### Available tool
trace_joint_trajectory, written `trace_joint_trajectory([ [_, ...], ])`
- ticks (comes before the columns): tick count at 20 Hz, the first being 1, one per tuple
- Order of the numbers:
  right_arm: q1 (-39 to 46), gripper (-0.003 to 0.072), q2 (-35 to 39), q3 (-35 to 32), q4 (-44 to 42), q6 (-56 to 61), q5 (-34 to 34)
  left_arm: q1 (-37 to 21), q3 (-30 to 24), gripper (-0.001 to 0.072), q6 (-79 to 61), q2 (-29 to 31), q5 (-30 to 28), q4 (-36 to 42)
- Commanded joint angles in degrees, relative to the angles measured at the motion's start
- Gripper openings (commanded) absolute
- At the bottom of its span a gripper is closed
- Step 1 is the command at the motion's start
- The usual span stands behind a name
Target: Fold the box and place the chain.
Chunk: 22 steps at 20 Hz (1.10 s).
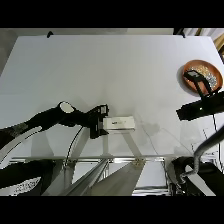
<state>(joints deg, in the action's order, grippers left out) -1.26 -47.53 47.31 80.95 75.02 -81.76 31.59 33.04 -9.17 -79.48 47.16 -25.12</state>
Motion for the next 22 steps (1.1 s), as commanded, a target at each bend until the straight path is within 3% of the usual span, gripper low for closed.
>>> trace_joint_trajectory([
  [1,0.2,0.0006,0.0,0.0,-1.1,0.2,0.8,-1.0,0.2,0.0003,2.8,6.4,-0.4,0.4],
  [6,0.2,0.0006,0.0,0.0,-0.8,0.1,0.8,-13.0,0.2,0.0003,10.0,23.2,-5.4,-0.9],
  [9,0.2,0.0006,0.0,0.0,-0.4,0.1,0.8,-25.6,0.2,0.0003,17.6,31.6,-7.0,-5.9],
  [12,0.2,0.0006,0.0,0.0,-0.4,0.1,1.3,-38.6,0.1,0.0003,29.0,35.6,-6.8,-14.2],
  [17,0.2,0.0006,0.0,0.0,-0.4,0.1,2.6,-55.2,-0.2,0.0003,46.6,32.1,-7.3,-28.9],
  [22,0.2,0.0006,0.0,0.0,-0.4,0.1,2.7,-59.2,-0.2,0.0004,58.8,20.9,-5.8,-38.5],
])
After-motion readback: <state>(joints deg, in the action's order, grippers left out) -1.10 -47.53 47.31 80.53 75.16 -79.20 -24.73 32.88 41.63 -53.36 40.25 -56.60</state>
